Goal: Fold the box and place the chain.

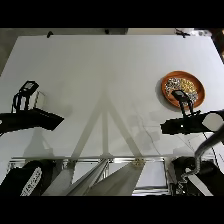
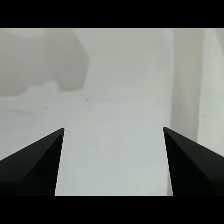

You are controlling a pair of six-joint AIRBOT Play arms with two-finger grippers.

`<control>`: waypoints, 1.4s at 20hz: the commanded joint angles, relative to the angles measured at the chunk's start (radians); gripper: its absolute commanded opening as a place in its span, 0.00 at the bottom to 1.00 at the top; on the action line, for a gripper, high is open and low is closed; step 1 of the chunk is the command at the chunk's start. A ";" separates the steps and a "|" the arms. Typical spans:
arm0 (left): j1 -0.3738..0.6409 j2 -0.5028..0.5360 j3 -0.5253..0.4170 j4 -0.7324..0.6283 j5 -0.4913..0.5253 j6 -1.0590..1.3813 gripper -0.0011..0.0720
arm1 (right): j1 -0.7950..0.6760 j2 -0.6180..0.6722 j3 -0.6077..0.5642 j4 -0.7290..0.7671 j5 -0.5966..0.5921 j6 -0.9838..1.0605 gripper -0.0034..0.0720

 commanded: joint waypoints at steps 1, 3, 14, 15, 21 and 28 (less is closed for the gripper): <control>-0.005 -0.064 0.000 -0.007 -0.002 -0.005 0.97 | -0.001 0.001 0.000 0.000 0.000 0.000 0.06; -0.005 -0.086 0.000 -0.007 -0.001 -0.005 0.97 | -0.001 0.001 0.000 0.000 0.000 0.000 0.06; -0.004 -0.104 0.000 -0.006 0.002 -0.004 0.97 | -0.001 0.001 0.000 0.000 0.000 0.000 0.06; -0.004 -0.104 0.000 -0.006 0.002 -0.004 0.97 | -0.001 0.001 0.000 0.000 0.000 0.000 0.06; -0.004 -0.104 0.000 -0.006 0.002 -0.004 0.97 | -0.001 0.001 0.000 0.000 0.000 0.000 0.06; -0.004 -0.104 0.000 -0.006 0.003 -0.005 0.96 | -0.001 0.001 0.000 0.000 0.000 0.000 0.06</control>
